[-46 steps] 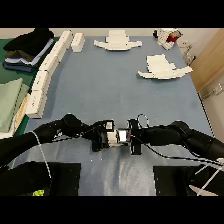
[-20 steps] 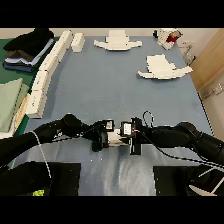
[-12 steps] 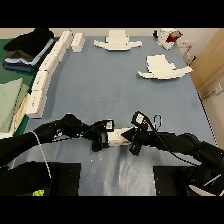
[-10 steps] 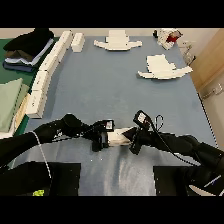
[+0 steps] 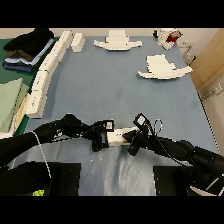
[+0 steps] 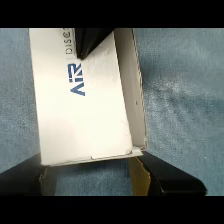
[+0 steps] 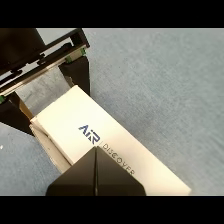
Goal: Fold the box.
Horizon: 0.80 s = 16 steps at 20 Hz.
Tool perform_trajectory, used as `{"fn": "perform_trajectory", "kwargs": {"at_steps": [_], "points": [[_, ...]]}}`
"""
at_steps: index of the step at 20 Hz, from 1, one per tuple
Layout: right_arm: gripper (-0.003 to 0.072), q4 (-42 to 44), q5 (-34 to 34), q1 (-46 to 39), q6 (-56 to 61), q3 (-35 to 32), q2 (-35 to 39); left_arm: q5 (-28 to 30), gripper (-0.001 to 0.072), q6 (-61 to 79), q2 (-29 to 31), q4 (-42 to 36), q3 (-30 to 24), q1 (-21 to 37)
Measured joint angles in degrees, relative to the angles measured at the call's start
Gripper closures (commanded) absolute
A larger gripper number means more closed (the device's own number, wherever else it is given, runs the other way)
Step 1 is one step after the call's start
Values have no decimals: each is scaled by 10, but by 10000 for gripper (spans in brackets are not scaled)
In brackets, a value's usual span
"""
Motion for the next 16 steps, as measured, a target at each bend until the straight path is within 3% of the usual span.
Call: {"fn": "perform_trajectory", "kwargs": {"at_steps": [16], "points": [[683,-19,24,5,7,-7,52,-1,92,-1,0,-3,0,0]]}}
